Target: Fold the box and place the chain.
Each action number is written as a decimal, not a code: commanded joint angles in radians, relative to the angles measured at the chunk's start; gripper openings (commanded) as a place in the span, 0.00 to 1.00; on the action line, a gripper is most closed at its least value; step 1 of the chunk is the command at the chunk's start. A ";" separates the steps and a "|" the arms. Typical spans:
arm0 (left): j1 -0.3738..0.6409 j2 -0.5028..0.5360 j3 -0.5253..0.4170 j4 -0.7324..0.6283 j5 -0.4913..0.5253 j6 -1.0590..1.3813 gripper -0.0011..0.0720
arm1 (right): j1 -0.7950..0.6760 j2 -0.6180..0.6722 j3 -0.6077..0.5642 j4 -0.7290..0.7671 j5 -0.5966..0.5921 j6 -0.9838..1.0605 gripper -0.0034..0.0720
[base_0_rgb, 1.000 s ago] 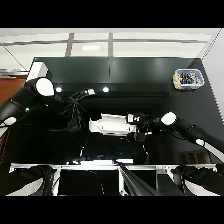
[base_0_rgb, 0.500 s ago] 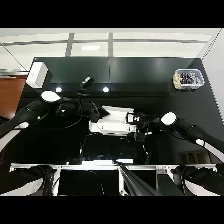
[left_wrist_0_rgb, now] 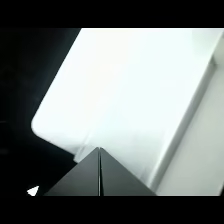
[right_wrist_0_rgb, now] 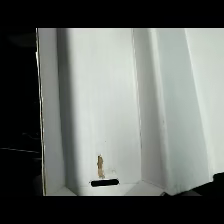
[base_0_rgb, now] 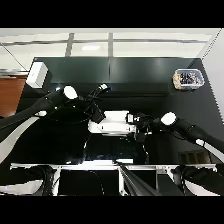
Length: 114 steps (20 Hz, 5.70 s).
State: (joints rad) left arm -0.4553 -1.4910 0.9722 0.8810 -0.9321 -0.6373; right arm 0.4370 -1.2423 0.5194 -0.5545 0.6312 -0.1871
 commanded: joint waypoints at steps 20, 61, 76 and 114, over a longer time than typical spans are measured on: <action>0.175 0.274 -0.302 -0.453 -0.093 0.166 0.05 | -0.001 0.000 0.000 0.000 0.000 0.000 0.62; 0.049 0.227 -0.267 -0.096 -0.032 0.716 0.67 | -0.001 0.000 0.000 0.000 0.000 0.000 0.62; -0.005 0.227 -0.267 -0.147 0.087 0.701 0.39 | -0.001 0.000 0.000 0.000 0.000 0.000 0.62; 0.488 0.323 -0.240 0.100 -0.084 -0.703 0.05 | -0.001 0.000 0.000 0.000 0.000 0.000 0.62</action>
State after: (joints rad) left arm -0.1051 -1.1580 0.7467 0.9726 -0.9043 -0.9039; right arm 0.4370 -1.2423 0.5198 -0.5545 0.6304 -0.1871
